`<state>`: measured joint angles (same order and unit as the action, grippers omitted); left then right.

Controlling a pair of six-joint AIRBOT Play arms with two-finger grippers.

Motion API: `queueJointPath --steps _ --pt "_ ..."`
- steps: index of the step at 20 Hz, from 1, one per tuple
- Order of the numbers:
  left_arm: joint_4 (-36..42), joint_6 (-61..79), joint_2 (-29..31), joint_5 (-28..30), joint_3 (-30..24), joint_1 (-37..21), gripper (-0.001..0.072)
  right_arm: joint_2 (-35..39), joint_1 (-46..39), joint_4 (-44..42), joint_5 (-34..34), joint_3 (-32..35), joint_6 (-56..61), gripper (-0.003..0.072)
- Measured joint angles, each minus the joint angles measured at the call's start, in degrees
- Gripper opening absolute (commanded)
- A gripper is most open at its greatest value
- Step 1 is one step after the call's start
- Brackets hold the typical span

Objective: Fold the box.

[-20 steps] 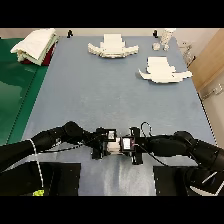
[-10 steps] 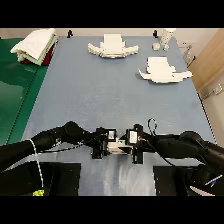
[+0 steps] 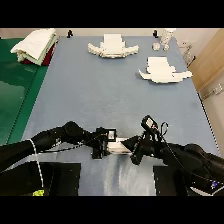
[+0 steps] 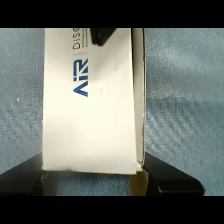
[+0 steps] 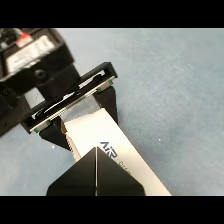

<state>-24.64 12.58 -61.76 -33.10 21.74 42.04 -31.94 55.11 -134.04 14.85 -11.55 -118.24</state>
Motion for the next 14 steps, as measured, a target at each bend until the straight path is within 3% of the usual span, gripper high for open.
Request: queueJointPath --steps 6,14 --pt "0.00 -0.02 0.00 -0.02 0.00 0.00 0.0442 -3.50 4.52 -0.96 -8.31 2.84 4.37 0.0005" --pt "-0.07 0.04 0.00 0.00 0.00 0.02 0.0441 -7.93 6.93 -0.98 -10.45 3.50 5.29 0.0005"
